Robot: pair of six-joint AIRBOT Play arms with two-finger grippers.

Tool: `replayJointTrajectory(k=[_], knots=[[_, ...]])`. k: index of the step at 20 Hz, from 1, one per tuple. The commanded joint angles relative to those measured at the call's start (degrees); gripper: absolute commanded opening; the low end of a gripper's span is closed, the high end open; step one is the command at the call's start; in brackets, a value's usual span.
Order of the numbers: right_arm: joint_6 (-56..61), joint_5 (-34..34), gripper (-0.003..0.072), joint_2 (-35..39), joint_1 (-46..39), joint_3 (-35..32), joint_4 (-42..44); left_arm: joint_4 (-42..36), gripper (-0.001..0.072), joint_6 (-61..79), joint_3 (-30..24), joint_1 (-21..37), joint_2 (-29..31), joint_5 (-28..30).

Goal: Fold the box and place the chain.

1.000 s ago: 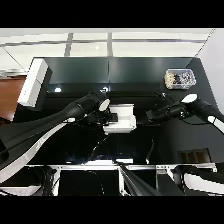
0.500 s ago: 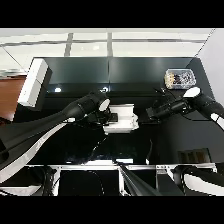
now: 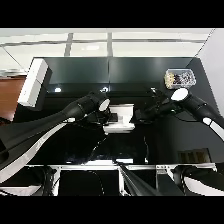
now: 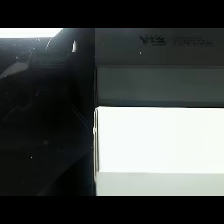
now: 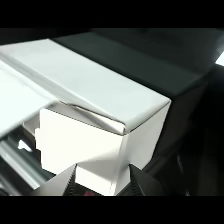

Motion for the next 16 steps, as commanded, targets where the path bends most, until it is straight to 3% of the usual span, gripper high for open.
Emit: replayJointTrajectory(k=[1, 7, 13, 16], knots=[[6.56, -3.48, 0.0364, 0.07, 4.11, 1.64, -4.59, 0.00, 0.0028, 0.02, 0.02, 0.00, 0.02, 0.02], [23.04, -6.23, 0.0364, -0.26, 13.64, 5.14, -21.33, 0.02, 0.0028, 0.02, 0.02, 0.02, 0.02, -0.04], [37.29, -4.22, 0.0363, -3.67, 19.65, 9.22, -34.91, 0.00, 0.0028, 0.02, 0.02, 0.00, 0.00, 0.00], [41.86, 0.50, 0.0363, -7.32, 21.38, 12.61, -40.63, 0.00, 0.0028, 0.02, 0.02, 0.00, 0.02, 0.00]])
